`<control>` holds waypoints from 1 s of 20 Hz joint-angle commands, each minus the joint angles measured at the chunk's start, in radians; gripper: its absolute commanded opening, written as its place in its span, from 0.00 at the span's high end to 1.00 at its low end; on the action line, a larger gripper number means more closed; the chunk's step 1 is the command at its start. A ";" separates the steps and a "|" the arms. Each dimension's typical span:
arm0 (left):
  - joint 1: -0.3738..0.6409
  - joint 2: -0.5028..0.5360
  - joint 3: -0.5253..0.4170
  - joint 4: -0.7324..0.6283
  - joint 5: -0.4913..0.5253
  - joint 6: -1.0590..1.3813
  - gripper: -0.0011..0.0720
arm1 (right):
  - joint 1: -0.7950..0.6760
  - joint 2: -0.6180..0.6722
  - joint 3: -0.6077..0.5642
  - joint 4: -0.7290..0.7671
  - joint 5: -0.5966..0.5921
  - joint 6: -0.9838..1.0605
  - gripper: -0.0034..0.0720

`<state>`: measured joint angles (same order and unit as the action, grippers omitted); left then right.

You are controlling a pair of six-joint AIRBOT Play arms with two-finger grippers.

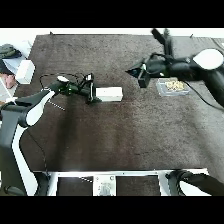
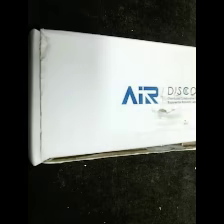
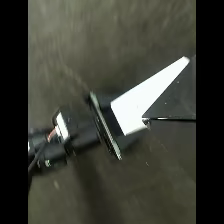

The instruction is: Fold the box and place the chain.

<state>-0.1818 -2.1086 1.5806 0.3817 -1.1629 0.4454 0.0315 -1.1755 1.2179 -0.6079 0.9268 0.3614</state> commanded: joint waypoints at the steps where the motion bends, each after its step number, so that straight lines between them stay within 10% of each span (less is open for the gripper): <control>1: 0.000 0.000 0.000 0.000 0.000 0.000 0.43 | 0.001 0.261 -0.312 0.000 -0.323 0.002 0.98; 3: 0.000 0.000 0.000 -0.001 0.000 0.000 0.43 | 0.001 0.367 -0.485 0.011 -0.423 0.003 0.98; 5: 0.002 0.001 0.002 -0.002 -0.026 -0.024 0.97 | 0.001 0.444 -0.620 0.014 -0.483 0.016 0.98; 9: 0.003 0.063 0.007 -0.026 0.057 -0.110 0.97 | 0.001 0.515 -0.736 0.014 -0.514 0.060 0.98; 15: 0.062 0.313 0.006 -0.024 0.577 -0.341 0.98 | 0.001 0.547 -0.740 0.014 -0.517 0.063 0.98; 20: 0.264 0.370 0.002 0.054 0.636 -0.759 0.98 | 0.001 0.547 -0.740 0.014 -0.517 0.063 0.98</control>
<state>-0.0181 -1.7737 1.5856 0.3744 -0.6086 -0.0467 0.0315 -0.6323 0.4808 -0.5934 0.4129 0.4225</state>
